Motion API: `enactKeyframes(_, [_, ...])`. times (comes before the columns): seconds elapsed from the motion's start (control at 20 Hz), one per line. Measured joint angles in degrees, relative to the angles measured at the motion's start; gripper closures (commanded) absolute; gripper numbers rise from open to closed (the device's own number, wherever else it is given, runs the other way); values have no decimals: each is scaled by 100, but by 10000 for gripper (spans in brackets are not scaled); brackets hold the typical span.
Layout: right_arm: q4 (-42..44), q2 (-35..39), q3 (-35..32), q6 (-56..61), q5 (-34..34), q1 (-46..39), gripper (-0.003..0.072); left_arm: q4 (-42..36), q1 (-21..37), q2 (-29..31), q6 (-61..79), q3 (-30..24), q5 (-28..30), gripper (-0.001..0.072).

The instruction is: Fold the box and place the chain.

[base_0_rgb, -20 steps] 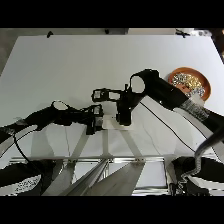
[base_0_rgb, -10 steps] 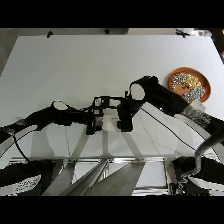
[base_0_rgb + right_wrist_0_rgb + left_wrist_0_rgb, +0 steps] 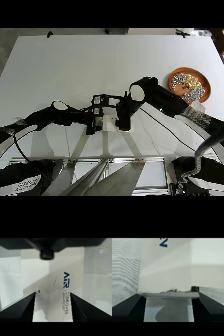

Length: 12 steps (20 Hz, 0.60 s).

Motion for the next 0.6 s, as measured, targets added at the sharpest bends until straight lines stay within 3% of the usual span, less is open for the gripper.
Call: enactKeyframes(0.6, [-37,0,-251,234,-326,0,292,0,0,0,-2,0,0,440])
